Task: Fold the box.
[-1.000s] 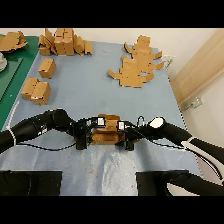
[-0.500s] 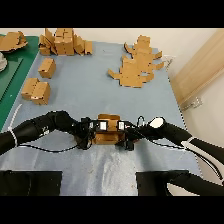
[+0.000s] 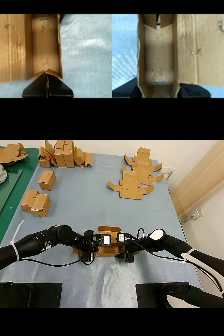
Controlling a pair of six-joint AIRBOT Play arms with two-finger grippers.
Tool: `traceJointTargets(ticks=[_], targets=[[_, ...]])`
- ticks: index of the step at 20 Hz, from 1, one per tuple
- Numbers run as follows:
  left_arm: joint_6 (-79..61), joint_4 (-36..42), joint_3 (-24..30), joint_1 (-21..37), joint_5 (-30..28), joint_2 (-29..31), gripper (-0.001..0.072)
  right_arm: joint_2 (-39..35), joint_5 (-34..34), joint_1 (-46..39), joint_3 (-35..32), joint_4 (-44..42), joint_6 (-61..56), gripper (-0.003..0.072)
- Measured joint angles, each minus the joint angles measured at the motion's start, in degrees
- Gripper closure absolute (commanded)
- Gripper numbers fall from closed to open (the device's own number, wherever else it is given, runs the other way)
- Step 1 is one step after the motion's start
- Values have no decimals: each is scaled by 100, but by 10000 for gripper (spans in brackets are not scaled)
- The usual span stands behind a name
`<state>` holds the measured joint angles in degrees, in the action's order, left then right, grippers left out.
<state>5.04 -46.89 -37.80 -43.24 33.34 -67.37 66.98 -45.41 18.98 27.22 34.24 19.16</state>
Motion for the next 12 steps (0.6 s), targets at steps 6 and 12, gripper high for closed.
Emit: traceJointTargets(ticks=[6, 12], targets=[[-55, 66, 0, -83, -131, 0, 567, 0, 0, 0, 0, 0, 0, 218], [20, 87, 0, -94, -42, 0, 304, 0, 0, 2, 0, -2, 17, 217]])
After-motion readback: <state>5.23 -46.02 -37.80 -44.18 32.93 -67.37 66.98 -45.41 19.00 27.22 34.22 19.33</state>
